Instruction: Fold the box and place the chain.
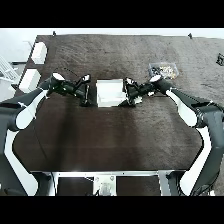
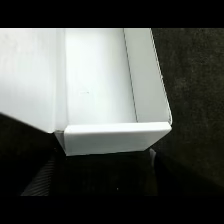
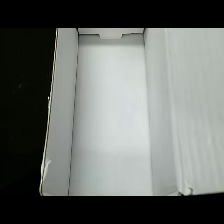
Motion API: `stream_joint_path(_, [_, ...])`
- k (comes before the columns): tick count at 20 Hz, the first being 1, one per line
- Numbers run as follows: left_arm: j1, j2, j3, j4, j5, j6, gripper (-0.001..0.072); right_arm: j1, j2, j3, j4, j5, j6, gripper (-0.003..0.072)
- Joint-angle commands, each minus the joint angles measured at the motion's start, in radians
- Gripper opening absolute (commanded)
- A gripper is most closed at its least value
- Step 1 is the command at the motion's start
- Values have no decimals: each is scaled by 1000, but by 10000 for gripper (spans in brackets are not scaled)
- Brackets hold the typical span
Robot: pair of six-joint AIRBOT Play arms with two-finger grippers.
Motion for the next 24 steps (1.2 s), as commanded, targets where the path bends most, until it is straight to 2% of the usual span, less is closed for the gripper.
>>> stream_joint_path(1, [2,1,0,-19,-3,0,720,0,0,0,-2,0,0,563])
stream_joint_path(6, [2,1,0,-46,23,-8,720,0,0,0,-2,0,0,563])
stream_joint_path(15, [-2,0,0,-44,-6,-21,720,0,0,0,-2,0,0,563])
stream_joint_path(24, [-2,0,0,-41,43,8,720,0,0,0,-2,0,0,563])
